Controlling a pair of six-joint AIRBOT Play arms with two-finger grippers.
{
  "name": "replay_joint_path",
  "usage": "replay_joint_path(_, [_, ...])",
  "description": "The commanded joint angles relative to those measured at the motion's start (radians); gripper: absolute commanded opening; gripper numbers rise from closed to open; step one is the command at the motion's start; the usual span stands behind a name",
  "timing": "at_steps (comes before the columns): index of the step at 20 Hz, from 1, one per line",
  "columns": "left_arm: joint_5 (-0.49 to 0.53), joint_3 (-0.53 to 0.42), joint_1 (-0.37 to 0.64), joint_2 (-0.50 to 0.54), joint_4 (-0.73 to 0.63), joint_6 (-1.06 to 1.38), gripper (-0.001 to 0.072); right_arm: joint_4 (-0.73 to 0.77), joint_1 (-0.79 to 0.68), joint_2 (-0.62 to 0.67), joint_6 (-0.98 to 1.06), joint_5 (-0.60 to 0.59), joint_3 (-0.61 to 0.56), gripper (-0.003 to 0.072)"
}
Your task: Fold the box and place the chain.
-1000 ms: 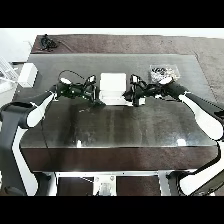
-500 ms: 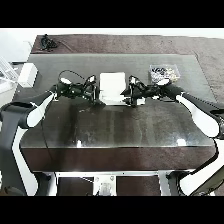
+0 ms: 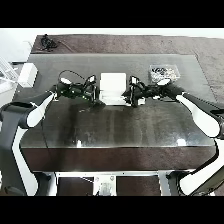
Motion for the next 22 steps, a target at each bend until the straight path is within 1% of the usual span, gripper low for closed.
replay_joint_path(1, [-0.001,0.000,0.000,0.000,0.001,0.002,0.0477,-0.030,-0.029,0.030,0.106,0.026,0.000,0.0227])
replay_joint_path(2, [0.000,0.000,0.000,0.000,0.001,0.002,0.0477,-0.030,-0.042,0.050,0.144,0.042,0.000,0.0187])
replay_joint_path(4, [0.000,0.000,0.000,0.000,0.001,0.002,0.0477,-0.030,-0.068,0.097,0.218,0.087,0.000,0.0047])
replay_joint_path(5, [0.000,0.000,0.000,0.000,0.001,0.002,0.0477,-0.030,-0.082,0.124,0.274,0.109,0.000,0.0006])
replay_joint_path(7, [0.000,0.000,0.000,0.000,0.001,0.002,0.0477,-0.032,-0.108,0.172,0.448,0.132,0.000,0.0005])
replay_joint_path(10, [0.000,0.000,0.000,0.000,0.001,0.002,0.0477,-0.048,-0.159,0.227,0.717,0.134,-0.001,0.0004])
replay_joint_path(12, [0.000,0.000,0.000,0.000,0.001,0.002,0.0477,-0.053,-0.216,0.237,0.902,0.134,-0.001,0.0003])
replay_joint_path(14, [0.000,0.000,0.000,0.000,0.001,0.002,0.0477,-0.113,-0.280,0.237,1.063,0.134,-0.004,0.0003])
replay_joint_path(17, [0.000,0.000,0.000,0.000,0.001,0.002,0.0477,-0.257,-0.356,0.234,1.246,0.139,-0.017,0.0002])
replay_joint_path(19, [0.000,0.000,0.000,0.000,0.001,0.002,0.0477,-0.332,-0.379,0.225,1.320,0.152,-0.030,0.0002])
replay_joint_path(22, [0.000,0.000,0.000,0.000,0.001,0.002,0.0477,-0.336,-0.371,0.180,1.343,0.163,-0.034,0.0002])
